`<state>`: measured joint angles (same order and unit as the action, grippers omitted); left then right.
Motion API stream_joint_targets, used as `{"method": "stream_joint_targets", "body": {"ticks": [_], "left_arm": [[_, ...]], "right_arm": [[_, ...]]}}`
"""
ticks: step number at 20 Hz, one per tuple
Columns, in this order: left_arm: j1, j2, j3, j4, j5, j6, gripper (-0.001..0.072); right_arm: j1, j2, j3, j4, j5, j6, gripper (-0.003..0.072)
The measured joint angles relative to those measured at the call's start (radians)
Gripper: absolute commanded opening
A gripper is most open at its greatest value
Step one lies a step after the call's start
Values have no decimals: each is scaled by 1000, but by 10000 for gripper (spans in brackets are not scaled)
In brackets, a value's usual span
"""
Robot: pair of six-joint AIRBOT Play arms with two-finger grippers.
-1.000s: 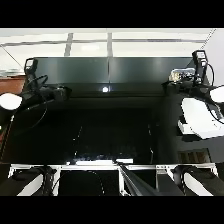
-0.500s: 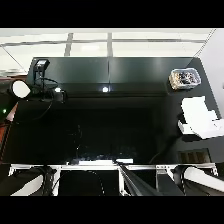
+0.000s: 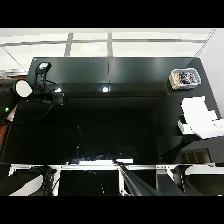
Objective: Fold the box and place the chain.
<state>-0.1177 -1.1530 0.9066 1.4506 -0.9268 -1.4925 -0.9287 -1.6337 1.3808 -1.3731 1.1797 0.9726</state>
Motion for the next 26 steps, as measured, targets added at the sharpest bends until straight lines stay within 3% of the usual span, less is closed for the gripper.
{"method": "stream_joint_targets", "body": {"ticks": [1,3,5,11,17,22,26], "left_arm": [[0,0,0,0,-2,0,710],[-2,-1,0,-3,-2,0,710],[-3,-1,0,-3,-5,0,710],[-3,-1,0,2,-7,0,710],[-3,-1,0,7,-5,0,710],[-3,-1,-2,-1,-10,-1,710],[-3,-2,-27,-53,-1,0,710]], "right_arm": [[-3,-11,3,1,8,-36,705],[-6,-23,6,-3,26,-93,406],[-8,-31,7,-22,40,-127,48],[-5,-25,8,51,140,-155,22],[61,71,-78,409,229,-163,22],[181,208,-278,674,285,-180,23],[328,394,-560,882,175,-261,23]]}}
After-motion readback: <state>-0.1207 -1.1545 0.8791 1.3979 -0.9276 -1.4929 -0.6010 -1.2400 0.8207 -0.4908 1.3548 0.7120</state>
